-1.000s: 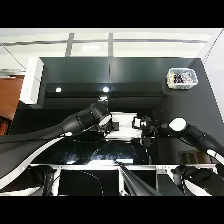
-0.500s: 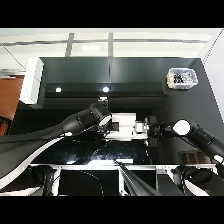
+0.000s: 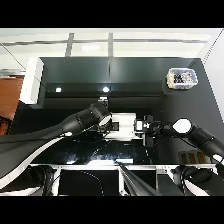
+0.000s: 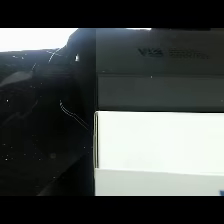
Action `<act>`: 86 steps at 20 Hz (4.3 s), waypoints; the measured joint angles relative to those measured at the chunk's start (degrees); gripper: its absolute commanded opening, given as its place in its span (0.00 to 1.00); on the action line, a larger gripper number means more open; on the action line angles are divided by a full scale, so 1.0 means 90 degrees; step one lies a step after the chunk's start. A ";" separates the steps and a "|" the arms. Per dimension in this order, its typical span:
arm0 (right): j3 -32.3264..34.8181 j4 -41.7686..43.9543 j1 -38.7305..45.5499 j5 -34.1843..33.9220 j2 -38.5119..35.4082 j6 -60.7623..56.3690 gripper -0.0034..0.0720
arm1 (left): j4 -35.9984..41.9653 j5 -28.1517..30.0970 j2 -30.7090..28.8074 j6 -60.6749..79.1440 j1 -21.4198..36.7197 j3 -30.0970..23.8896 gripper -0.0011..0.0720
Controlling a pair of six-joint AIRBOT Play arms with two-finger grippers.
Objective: Fold the box and place the chain.
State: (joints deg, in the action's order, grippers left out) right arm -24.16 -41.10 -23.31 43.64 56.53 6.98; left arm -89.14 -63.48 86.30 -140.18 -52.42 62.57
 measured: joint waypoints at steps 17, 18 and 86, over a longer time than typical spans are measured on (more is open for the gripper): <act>0.0000 0.1056 0.0002 -0.0141 0.0367 -0.0010 0.68 | 0.0002 0.0182 0.0000 -0.0015 0.0000 -0.0002 0.05; 0.0000 0.1064 0.0002 -0.0146 0.0369 -0.0010 0.45 | 0.0005 0.0192 0.0000 -0.0015 0.0000 0.0000 0.05; -0.2599 -0.4852 -0.2021 0.1586 0.1668 -1.4596 0.38 | -0.0046 0.0182 0.0002 0.0053 0.0000 0.0000 0.05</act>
State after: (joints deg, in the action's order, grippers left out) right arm -47.55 -84.77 -41.50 57.91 71.55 -124.38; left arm -89.56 -61.84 86.32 -139.70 -52.42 62.57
